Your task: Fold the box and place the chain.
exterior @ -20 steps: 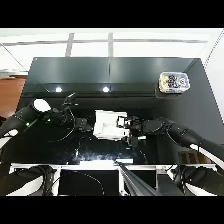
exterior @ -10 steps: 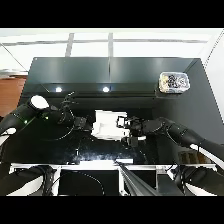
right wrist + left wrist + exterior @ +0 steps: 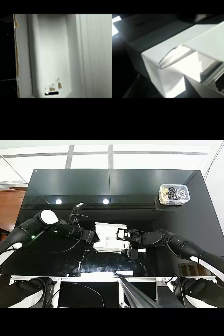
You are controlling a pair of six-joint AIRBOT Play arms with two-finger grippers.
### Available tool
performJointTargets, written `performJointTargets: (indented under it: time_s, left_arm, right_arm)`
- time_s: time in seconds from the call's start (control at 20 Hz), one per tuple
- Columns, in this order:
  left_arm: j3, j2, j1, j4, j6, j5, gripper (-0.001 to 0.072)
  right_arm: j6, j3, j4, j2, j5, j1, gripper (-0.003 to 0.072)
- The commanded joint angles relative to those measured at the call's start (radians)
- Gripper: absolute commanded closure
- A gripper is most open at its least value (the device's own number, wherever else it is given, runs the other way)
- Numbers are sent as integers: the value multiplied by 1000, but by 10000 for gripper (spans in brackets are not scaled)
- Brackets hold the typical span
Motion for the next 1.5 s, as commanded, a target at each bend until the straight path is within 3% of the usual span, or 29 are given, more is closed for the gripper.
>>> performJointTargets:
  time_s: [0.0,0.3,0.7,1.05,1.1,1.15,1.2,1.45]
  left_arm:
    - [1,-1,-39,33,-50,48,72]
    - [1,-2,-51,72,-82,52,72]
    - [2,-20,-170,186,-294,159,72]
    - [48,-30,-267,406,-619,143,91]
    - [59,-30,-285,442,-682,141,105]
    - [71,-30,-306,468,-719,134,239]
    - [83,-32,-325,493,-736,125,285]
    - [121,-61,-376,630,-912,64,314]
  right_arm:
    - [0,0,0,0,0,1,150]
    - [0,0,0,0,1,1,150]
    - [0,0,0,0,1,1,151]
    - [0,0,0,0,0,1,150]
    - [0,0,0,0,1,1,150]
    - [0,0,0,0,1,1,151]
    - [0,0,0,0,1,1,151]
    - [1,0,0,0,0,1,151]
